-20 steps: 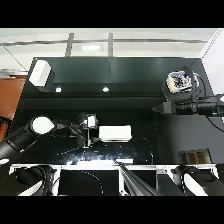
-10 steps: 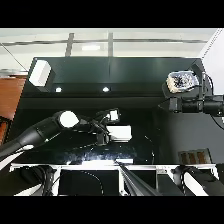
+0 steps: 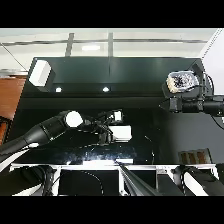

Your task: Fold the box and place the chain.

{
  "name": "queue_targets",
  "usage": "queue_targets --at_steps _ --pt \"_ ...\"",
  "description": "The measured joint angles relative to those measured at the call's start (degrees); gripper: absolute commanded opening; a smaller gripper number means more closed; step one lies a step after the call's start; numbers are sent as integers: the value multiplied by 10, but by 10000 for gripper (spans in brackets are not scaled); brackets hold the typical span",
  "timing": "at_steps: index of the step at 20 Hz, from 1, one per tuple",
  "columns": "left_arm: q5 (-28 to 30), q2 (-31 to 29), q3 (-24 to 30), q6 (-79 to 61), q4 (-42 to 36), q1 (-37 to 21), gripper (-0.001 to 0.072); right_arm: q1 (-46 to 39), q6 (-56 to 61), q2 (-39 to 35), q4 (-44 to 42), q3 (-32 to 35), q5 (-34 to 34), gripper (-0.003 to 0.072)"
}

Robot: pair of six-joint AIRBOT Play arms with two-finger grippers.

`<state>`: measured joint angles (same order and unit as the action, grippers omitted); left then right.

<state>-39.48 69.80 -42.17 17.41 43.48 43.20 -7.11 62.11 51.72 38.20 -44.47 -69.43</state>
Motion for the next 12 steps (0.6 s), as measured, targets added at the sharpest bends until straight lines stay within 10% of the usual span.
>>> queue_targets --at_steps 12 --pt "-12 16 0 10 11 0 720 0 0 0 0 0 0 39"
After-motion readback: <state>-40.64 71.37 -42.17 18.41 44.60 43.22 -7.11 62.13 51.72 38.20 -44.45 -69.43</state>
